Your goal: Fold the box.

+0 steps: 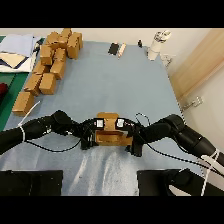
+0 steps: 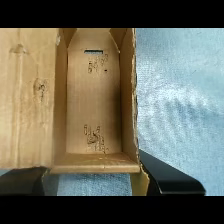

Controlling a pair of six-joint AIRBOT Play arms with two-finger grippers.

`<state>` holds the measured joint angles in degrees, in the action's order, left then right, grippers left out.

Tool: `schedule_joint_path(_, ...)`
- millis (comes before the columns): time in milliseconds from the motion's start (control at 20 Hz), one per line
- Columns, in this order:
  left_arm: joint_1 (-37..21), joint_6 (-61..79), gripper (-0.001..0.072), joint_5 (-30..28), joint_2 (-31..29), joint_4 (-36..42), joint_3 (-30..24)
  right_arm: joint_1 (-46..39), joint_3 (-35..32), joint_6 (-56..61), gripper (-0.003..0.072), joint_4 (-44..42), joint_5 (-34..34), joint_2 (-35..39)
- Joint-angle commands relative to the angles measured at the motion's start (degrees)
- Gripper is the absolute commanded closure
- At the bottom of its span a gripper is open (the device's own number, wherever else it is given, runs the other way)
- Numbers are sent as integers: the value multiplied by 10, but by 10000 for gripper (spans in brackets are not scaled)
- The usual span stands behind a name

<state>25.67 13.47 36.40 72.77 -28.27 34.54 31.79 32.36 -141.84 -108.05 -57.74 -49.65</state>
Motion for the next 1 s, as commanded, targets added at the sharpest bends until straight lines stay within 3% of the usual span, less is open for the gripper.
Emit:
schedule_joint_path(0, 0, 0, 244, 0, 0, 0, 0, 1, -29, -98, 73, 0, 117, -15)
schedule_joint_path(200, 0, 0, 244, 0, 0, 0, 0, 1, -29, -98, 73, -2, 189, -26)
schedule_joint_path(500, 0, 0, 244, 0, 0, 0, 0, 1, -29, -98, 81, -49, 176, -27)
schedule_joint_path(650, 0, 0, 244, 0, 0, 0, 0, 1, -29, -98, 471, -60, 160, -28)
schedule_joint_path(950, 0, 0, 244, 0, 0, 0, 0, 26, -29, -98, 486, -60, 159, -28)
